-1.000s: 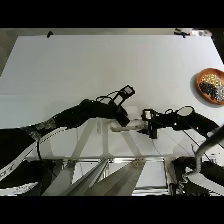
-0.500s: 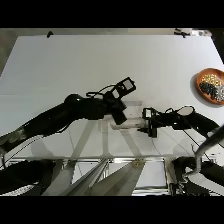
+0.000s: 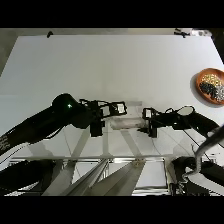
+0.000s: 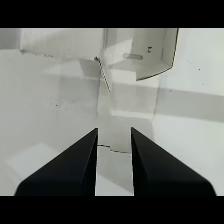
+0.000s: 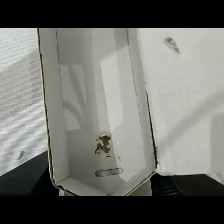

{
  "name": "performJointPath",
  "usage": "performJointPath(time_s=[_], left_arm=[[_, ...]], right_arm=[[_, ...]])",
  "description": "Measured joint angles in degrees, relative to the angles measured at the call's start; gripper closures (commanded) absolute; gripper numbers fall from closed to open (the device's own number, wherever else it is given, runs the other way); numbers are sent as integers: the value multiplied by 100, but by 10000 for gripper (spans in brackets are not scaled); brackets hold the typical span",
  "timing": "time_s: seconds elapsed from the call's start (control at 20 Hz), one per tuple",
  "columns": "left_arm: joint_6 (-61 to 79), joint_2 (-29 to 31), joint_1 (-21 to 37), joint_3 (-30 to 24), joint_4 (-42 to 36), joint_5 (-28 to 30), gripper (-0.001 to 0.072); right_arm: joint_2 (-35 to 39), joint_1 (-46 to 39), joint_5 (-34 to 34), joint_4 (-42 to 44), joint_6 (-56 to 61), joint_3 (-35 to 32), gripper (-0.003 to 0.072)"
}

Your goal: Fold the box and place the chain.

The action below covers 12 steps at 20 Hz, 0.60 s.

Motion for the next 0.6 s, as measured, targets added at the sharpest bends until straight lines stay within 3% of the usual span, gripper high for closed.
performJointPath(time_s=[0.25,0.3,0.6], left_arm=[[101,-195,-2,-155,13,-216,473],[157,-280,-2,-166,-50,-247,432],[1202,-876,-2,-190,-640,-575,430]], right_arm=[[0,0,2,0,0,0,348],[0,0,2,0,0,0,348],[0,0,4,0,-2,0,348]])
